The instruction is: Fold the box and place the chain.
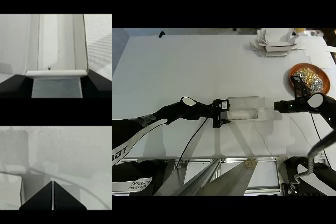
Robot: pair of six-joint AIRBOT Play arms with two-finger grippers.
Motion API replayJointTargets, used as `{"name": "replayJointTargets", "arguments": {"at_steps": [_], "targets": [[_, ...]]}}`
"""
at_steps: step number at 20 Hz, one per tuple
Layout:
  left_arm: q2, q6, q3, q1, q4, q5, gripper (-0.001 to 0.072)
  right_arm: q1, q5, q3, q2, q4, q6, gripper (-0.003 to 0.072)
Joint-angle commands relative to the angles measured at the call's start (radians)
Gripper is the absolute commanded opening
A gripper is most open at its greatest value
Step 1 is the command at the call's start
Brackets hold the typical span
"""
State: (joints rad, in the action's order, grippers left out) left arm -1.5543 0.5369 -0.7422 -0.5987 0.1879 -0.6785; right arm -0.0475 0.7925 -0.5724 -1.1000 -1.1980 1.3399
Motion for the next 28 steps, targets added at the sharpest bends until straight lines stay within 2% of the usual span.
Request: {"name": "replayJointTargets", "arguments": {"at_steps": [1,5,9,10,11,12,18,20,21,28], "targets": [[0.0,0.0,0.0,0.0,0.0,0.0,0.0016,0.005,0.062,0.0,-0.079,0.131,0.01,0.0016],[0.0,0.0,0.0,0.0,0.0,0.0,0.0016,0.051,0.105,0.0,-0.089,0.236,-0.042,0.0016],[0.0,0.0,0.0,0.0,0.0,-0.002,0.0016,0.1,0.102,0.0,-0.086,0.243,-0.041,0.0018],[0.0,0.0,0.0,0.0,0.001,-0.002,0.0016,0.104,0.102,0.0,-0.079,0.243,-0.044,0.004],[0.0,0.0,0.0,0.0,0.0,-0.002,0.0016,0.105,0.103,0.0,-0.064,0.243,-0.06,0.0145],[0.0,0.0,0.0,0.0,0.0,-0.002,0.0016,0.105,0.103,0.0,-0.046,0.241,-0.07,0.0218],[0.0,0.0,0.0,0.0,0.0,-0.006,0.0016,0.105,0.11,0.0,0.064,0.249,-0.09,0.0234],[0.0,0.0,0.0,0.0,0.0,-0.006,0.0016,0.105,0.127,0.0,0.069,0.272,-0.094,0.0325],[0.0,0.0,0.0,0.0,0.0,-0.006,0.0016,0.105,0.136,0.002,0.069,0.291,-0.114,0.034],[0.0,0.0,0.0,0.0,0.0,-0.006,0.0016,0.117,0.149,0.012,0.068,0.358,-0.171,0.0341]]}}
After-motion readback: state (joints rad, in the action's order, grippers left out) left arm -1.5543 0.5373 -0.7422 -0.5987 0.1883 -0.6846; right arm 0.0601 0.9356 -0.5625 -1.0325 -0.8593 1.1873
